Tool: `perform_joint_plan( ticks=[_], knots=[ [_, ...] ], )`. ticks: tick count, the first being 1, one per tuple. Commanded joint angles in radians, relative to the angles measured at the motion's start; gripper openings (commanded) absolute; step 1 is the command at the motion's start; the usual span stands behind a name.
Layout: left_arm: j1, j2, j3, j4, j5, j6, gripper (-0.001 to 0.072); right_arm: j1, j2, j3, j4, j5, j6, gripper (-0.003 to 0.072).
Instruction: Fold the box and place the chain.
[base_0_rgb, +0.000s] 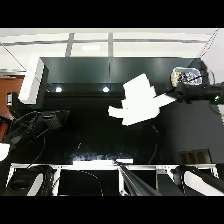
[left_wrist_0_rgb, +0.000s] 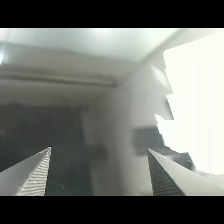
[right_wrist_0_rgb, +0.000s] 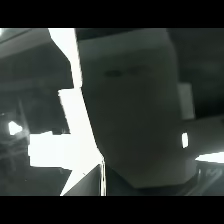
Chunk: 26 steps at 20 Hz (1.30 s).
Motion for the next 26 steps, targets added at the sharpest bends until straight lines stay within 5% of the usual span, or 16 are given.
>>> perform_joint_plan(
  ticks=[1, 6, 11, 17, 21, 26],
  knots=[
    [-0.001, -0.023, 0.000, -0.027, -0.119, 0.003, 0.0703, 0.212, 0.232, -0.214, 0.006, -0.243, 0.055, 0.0008],
    [-0.002, -0.189, 0.000, -0.181, -0.186, 0.046, 0.0703, 0.523, 0.493, -0.486, 0.006, -0.560, 0.012, 0.0008],
    [-0.023, -0.376, 0.015, -0.272, -0.208, 0.178, 0.0703, 0.745, 0.525, -0.553, -0.026, -0.711, 0.011, 0.0008],
    [-0.074, -0.722, 0.176, -0.264, -0.292, 0.257, 0.0703, 0.760, 0.524, -0.559, -0.024, -0.718, 0.020, 0.0009],
    [-0.061, -0.954, 0.301, -0.374, -0.324, 0.390, 0.0703, 0.760, 0.524, -0.559, -0.024, -0.708, 0.024, 0.0008],
    [-0.093, -1.167, 0.470, -0.444, -0.634, 0.667, 0.0702, 0.760, 0.524, -0.559, -0.024, -0.704, 0.027, 0.0009]
  ],
)
